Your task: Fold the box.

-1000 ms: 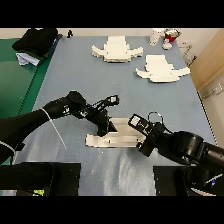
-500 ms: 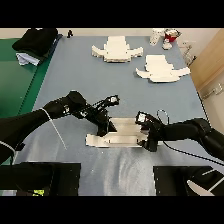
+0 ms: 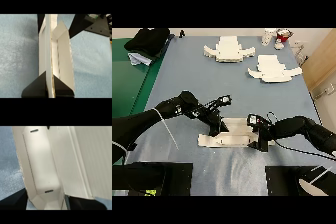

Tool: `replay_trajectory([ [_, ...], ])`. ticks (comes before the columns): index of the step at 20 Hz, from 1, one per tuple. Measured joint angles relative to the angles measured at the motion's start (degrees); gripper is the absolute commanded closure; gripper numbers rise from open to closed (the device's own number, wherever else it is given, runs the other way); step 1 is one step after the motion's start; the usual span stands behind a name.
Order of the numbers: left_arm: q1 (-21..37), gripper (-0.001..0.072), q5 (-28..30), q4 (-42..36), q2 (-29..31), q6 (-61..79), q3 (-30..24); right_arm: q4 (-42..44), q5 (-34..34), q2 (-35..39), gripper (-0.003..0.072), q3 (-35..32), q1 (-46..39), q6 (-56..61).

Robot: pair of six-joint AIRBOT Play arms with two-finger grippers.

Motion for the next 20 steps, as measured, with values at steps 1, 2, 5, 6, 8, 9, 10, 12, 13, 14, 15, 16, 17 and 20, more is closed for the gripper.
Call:
replay_trajectory([
  [1, 0.0, 0.0695, 0.0, 0.0, 0.0, 0.0, 0.0, 0.0, 0.0, -0.1, -0.0034, 0.0, -0.1, -0.3],
  [2, 0.0, 0.0696, 0.0, 0.0, 0.0, 0.0, 0.0, 0.0, -0.1, -0.2, -0.0034, 0.0, -0.1, -0.4],
  [5, 0.0, 0.0695, 0.0, 0.0, 0.0, 0.0, 0.0, 0.1, -0.1, -0.3, -0.0026, 0.0, -0.1, -0.8],
  [6, 0.0, 0.0695, 0.0, 0.0, 0.0, 0.0, 0.0, 0.1, -0.1, -0.4, -0.0025, 0.0, -0.1, -1.1],
  [8, 0.0, 0.0695, 0.0, 0.0, 0.0, 0.0, 0.0, 0.1, -0.1, -0.8, -0.0025, -0.1, -0.1, -1.9],
  [9, 0.0, 0.0695, 0.0, 0.0, 0.0, 0.0, 0.0, 0.1, -0.1, -1.1, -0.0026, -0.3, -0.1, -2.7],
  [10, 0.0, 0.0695, 0.0, 0.0, 0.0, 0.0, 0.0, 0.1, 0.2, -1.4, -0.0025, -0.5, -0.1, -3.6],
  [12, 0.0, 0.0695, 0.0, 0.0, 0.0, 0.0, 0.0, 0.1, 1.6, -1.6, -0.0025, -1.3, -0.1, -5.2],
  [13, 0.0, 0.0695, 0.0, 0.0, 0.0, 0.0, 0.0, 0.2, 2.5, -1.7, -0.0022, -1.6, -0.1, -5.7],
  [14, 0.0, 0.0695, 0.0, 0.0, 0.0, 0.0, 0.0, 0.3, 3.1, -1.8, 0.0017, -1.9, -0.1, -6.1],
  [15, 0.0, 0.0695, 0.0, 0.0, 0.0, 0.0, 0.0, 0.3, 3.5, -1.8, 0.0044, -2.1, -0.1, -6.4],
  [16, 0.0, 0.0695, 0.0, 0.0, 0.0, 0.0, 0.0, 0.5, 3.8, -1.9, 0.0044, -2.3, -0.1, -6.7],
  [17, 0.0, 0.0695, 0.0, 0.0, 0.0, 0.0, 0.0, 0.5, 4.2, -1.9, 0.0044, -2.3, -0.1, -6.8],
  [20, 0.0, 0.0695, 0.0, -0.1, 0.0, 0.0, 0.0, 0.6, 5.2, -2.3, 0.0044, -2.5, 0.2, -7.1],
])
